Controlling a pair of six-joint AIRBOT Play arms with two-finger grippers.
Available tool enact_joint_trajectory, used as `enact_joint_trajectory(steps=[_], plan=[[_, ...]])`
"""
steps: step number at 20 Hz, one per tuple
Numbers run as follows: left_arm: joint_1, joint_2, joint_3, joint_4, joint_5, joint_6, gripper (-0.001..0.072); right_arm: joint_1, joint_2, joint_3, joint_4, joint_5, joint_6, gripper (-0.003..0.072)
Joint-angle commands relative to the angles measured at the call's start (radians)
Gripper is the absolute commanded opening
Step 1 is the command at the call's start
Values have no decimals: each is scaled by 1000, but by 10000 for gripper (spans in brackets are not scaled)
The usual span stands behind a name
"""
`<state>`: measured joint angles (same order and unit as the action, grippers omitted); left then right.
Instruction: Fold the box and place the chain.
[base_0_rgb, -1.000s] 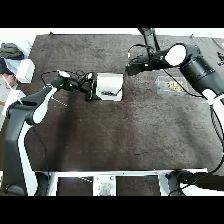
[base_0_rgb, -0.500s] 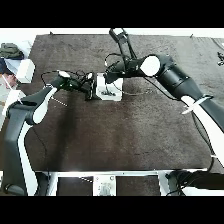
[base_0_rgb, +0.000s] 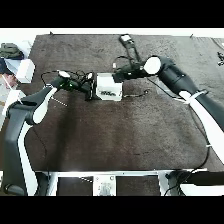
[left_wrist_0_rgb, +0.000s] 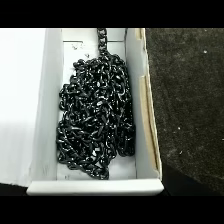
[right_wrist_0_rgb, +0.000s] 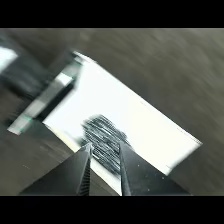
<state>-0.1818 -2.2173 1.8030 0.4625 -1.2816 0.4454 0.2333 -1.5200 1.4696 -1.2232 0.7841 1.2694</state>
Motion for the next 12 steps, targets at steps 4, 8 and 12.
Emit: enact_joint_trajectory(steps=[4, 8, 12], plan=[[1, 1, 0, 0, 0, 0, 273, -293, 61, -202, -93, 87, 179, 235], [1, 0, 0, 0, 0, 0, 273, -362, -58, -192, -93, 88, 186, 236], [1, 1, 0, 0, 0, 0, 273, -361, -174, -139, -94, 79, 182, 237]])
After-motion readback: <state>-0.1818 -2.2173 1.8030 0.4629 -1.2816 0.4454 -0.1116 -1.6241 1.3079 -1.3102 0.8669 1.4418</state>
